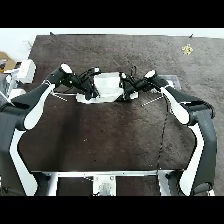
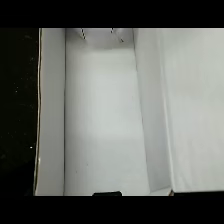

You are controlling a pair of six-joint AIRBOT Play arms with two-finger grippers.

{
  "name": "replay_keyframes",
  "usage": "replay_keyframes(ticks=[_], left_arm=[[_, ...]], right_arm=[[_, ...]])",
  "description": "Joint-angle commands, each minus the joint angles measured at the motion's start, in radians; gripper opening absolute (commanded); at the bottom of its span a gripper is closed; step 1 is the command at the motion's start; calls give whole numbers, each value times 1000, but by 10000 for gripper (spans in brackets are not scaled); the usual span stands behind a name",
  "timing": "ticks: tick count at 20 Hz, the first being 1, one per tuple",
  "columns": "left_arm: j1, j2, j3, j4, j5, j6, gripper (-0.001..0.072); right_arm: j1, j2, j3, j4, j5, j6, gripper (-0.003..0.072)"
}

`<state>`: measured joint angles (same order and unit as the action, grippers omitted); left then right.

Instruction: Fold the box and place the chain.

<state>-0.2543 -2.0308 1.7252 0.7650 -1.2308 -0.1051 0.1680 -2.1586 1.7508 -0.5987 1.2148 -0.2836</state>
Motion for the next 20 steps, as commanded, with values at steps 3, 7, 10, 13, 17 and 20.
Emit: replay_keyframes(ticks=[3, 7, 10, 13, 17, 20], left_arm=[[-1, -2, 0, -6, 10, 9, 366], [0, -2, 0, -2, 13, 2, 558], [0, -2, 0, -2, 19, 1, 720], [4, -1, 0, 3, 18, 1, 717], [44, 0, 5, 8, -11, 0, 163], [92, 10, 27, -24, -119, -71, 14]], right_arm=[[1, -1, 0, 1, 1, 0, 450], [1, -1, 0, 1, 1, 0, 450], [1, -1, 0, 1, 1, 0, 449], [1, -1, 0, 1, 1, 0, 450], [1, -1, 0, 1, 1, 0, 449], [1, -1, 0, 1, 1, 0, 449]])
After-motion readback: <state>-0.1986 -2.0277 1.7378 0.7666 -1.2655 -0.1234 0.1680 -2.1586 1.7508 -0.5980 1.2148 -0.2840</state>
